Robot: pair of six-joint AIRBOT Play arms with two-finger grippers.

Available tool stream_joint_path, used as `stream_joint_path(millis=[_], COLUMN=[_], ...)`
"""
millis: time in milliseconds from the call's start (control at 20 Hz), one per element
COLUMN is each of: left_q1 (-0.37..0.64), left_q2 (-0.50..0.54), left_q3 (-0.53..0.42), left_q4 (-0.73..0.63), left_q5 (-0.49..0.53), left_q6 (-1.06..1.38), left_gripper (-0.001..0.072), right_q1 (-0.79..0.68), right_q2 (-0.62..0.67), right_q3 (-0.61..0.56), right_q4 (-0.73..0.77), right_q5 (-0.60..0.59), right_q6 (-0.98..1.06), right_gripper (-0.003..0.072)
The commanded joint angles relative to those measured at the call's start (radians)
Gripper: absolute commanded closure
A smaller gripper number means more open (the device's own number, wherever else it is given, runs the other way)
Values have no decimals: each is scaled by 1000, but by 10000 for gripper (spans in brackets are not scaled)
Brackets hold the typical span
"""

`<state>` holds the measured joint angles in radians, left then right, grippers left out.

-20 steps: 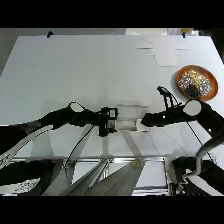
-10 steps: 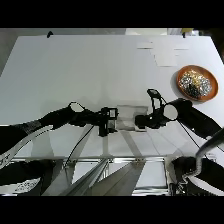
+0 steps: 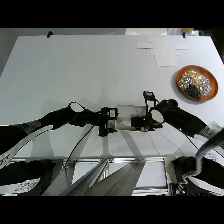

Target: Fold the box and place the chain.

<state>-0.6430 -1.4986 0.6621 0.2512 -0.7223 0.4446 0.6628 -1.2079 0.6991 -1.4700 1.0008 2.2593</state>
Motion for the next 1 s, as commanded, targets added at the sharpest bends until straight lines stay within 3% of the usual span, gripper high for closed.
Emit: stream_joint_path(millis=[0, 250, 400, 600, 700, 950], left_q1=[0, 0, 0, 0, 0, 0], left_q2=[1, 1, 1, 1, 1, 1], left_q3=[0, 0, 0, 0, 0, 0], left_q4=[0, 0, 0, 0, 0, 0], left_q5=[0, 0, 0, 0, 0, 0], left_q6=[0, 0, 0, 0, 0, 0], left_gripper=[504, 504, 504, 504, 504, 504], right_q1=[9, 9, 9, 9, 9, 9], right_q2=[-10, -32, -42, -43, -43, -44], right_q3=[2, 2, 2, 2, 2, 2], right_q4=[-71, -85, -74, -67, -66, -71], right_q5=[27, 28, 24, 16, 16, 14], right_q6=[90, 131, 131, 130, 130, 115], right_gripper=[348, 351, 393, 544, 655, 666])
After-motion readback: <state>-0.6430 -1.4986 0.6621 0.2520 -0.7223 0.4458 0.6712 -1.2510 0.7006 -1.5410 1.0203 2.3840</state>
